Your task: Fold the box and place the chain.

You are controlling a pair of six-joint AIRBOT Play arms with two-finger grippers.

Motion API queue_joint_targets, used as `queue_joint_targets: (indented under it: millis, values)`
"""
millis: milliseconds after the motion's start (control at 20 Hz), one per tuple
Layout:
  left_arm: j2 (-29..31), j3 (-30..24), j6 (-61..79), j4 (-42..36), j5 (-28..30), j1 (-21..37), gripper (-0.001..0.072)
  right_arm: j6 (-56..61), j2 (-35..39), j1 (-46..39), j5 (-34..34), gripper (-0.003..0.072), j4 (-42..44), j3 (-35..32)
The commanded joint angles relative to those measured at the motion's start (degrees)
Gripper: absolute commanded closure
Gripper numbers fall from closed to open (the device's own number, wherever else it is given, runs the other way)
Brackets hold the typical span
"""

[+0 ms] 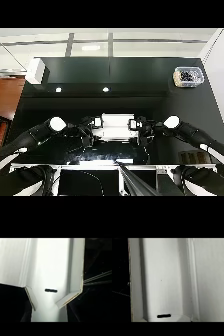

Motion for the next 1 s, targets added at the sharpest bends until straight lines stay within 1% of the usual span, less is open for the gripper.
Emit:
queue_joint_targets:
  millis: [0, 50, 100, 200, 350, 400, 450, 550, 650, 700, 850, 950]
  values:
    - [-0.3, 0.0, 0.3, -0.8, 3.2, -0.8, 0.0252, 0.0, 0.0, 0.0, 0.0, 0.0147, 0.0, 0.0]
    - [-0.3, 0.0, 0.3, -0.8, 2.9, -0.8, 0.0295, 0.0, 0.0, 0.0, 0.0, 0.0147, 0.0, 0.0]
    - [-0.3, 0.0, 0.3, -0.8, 2.7, -0.9, 0.0371, 0.0, 0.0, 0.0, 0.0, 0.0147, 0.0, 0.0]
    - [-0.3, 0.0, 0.3, -1.8, 1.8, -0.9, 0.0381, 0.0, 0.0, 0.0, 0.0, 0.0147, 0.0, 0.0]
    - [-0.3, 0.0, 0.3, -5.4, -0.1, -1.8, 0.0384, 0.0, 0.0, 0.0, 0.0, 0.0147, 0.0, 0.0]
    - [-0.3, 0.0, 0.3, -5.5, -0.1, -2.1, 0.0457, 0.0, 0.0, 0.0, 0.0, 0.0147, 0.0, 0.0]
    - [-0.3, 0.0, 0.3, -6.2, 0.0, -2.3, 0.0499, 0.0, 0.0, 0.0, 0.0, 0.0147, 0.0, 0.0]
    - [-0.3, 0.0, 0.3, -8.9, 0.1, -2.3, 0.0499, 0.0, 0.0, 0.0, 0.0, 0.0147, 0.0, 0.0]
    - [-0.4, 0.0, 0.3, -9.5, 0.6, -2.3, 0.0501, 0.0, 0.0, 0.0, 0.0, 0.0147, 0.0, 0.0]
    - [-0.4, 0.0, 0.3, -9.8, 0.6, -2.3, 0.0513, 0.0, 0.0, 0.0, 0.0, 0.0147, 0.0, 0.0]
    - [-1.3, 0.0, 2.4, -11.8, 1.1, -3.5, 0.0512, 0.0, 0.0, 0.0, 0.0, 0.0147, 0.0, 0.0]
    - [-1.9, 0.0, 3.7, -11.4, 2.4, -4.2, 0.0513, 0.0, 0.0, 0.0, 0.0, 0.0147, 0.0, 0.0]
